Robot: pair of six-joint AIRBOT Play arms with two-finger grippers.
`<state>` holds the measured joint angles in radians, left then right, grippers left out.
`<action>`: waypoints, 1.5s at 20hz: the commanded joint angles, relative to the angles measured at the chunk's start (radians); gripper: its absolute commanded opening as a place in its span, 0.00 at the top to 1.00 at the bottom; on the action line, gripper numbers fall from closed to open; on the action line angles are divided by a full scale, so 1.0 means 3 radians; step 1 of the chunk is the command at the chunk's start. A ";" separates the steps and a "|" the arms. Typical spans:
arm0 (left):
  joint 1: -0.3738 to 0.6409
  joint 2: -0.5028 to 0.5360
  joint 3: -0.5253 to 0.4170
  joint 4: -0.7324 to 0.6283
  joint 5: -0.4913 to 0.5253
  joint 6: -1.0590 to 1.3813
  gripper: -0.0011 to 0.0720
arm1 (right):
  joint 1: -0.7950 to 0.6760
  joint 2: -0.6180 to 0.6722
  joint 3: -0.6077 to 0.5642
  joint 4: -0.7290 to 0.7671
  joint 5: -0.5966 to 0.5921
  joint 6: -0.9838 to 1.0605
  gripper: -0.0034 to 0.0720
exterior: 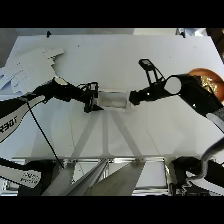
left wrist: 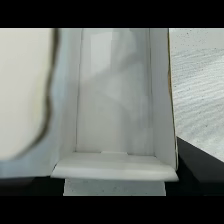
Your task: Fold the box and place the chain.
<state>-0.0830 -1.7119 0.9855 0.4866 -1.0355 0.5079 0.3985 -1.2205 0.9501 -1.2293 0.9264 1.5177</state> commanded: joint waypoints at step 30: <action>0.0001 0.0001 0.0003 0.0003 -0.0003 0.0001 0.53 | -0.0390 -0.0547 -0.0601 0.1750 -0.0697 -0.1572 0.85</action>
<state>-0.0830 -1.7119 0.9855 0.4873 -1.0367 0.5095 0.2813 -1.3857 0.7696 -0.7948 0.6601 1.1461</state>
